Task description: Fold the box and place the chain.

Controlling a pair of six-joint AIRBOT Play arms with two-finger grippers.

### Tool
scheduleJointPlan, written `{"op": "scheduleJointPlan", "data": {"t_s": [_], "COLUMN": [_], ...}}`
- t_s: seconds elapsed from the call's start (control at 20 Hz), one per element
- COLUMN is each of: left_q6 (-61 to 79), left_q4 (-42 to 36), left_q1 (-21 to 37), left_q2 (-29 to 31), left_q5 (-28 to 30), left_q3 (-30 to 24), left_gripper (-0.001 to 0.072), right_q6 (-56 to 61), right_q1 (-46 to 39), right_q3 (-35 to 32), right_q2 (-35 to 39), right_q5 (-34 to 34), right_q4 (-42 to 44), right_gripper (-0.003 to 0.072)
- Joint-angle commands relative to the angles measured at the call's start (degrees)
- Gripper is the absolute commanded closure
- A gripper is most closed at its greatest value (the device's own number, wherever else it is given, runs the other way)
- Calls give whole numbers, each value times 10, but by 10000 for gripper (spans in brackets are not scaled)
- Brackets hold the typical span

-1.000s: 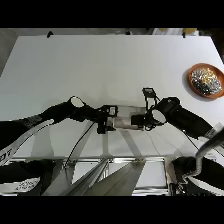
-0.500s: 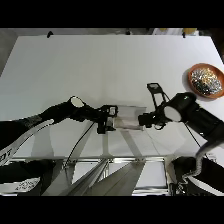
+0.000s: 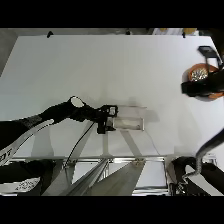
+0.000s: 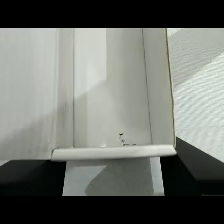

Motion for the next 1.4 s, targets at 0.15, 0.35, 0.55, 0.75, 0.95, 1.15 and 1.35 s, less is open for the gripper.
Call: {"op": "scheduleJointPlan", "data": {"t_s": [0.15, 0.35, 0.55, 0.75, 0.95, 1.15, 1.35], "left_q6": [0, 0, 0, 0, 0, 0, 0], "left_q4": [0, 0, 0, 0, 0, 0, 0], "left_q1": [0, 0, 0, 0, 0, 0, 0], "left_q2": [0, 0, 0, 0, 0, 0, 0], "left_q5": [0, 0, 0, 0, 0, 0, 0], "left_q3": [0, 0, 0, 0, 0, 0, 0], "left_gripper": [455, 455, 455, 455, 455, 455, 455], "right_q6": [-111, -135, -174, -208, -211, -195, -193], "right_q1": [-261, -272, -254, -236, -237, -237, -237], "right_q3": [40, 180, 270, 271, 271, 271, 270], "right_q2": [-141, -314, -400, -430, -451, -452, -452], "right_q5": [-222, -138, -99, -104, -83, -71, -54], "right_q4": [84, 84, 84, 84, 71, 55, 47], "right_gripper": [570, 551, 479, 479, 488, 491, 508]}}
